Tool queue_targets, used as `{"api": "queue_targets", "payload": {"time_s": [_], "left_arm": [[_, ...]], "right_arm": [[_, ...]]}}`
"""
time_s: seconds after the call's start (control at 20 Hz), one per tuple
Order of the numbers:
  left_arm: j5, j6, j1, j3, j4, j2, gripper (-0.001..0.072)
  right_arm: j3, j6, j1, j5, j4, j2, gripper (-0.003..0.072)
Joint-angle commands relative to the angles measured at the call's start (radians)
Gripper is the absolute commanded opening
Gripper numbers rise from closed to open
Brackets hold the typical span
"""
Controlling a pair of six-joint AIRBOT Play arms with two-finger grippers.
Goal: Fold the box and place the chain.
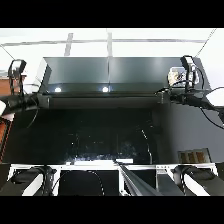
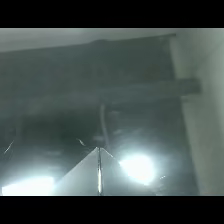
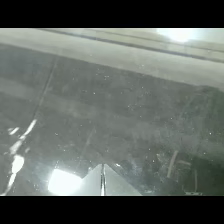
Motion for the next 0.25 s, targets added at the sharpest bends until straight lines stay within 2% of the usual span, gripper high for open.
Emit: {"api": "queue_targets", "payload": {"time_s": [0.0, 0.2], "left_arm": [[0.057, 0.004, -0.01, -0.123, 0.047, 0.087, 0.0027], [0.062, 0.003, -0.01, -0.123, 0.041, 0.087, 0.0027]], "right_arm": [[0.0, 0.0, 0.002, -0.005, -0.003, 0.0, 0.0012], [0.0, 0.0, 0.002, -0.005, -0.003, 0.0, 0.0012]]}}
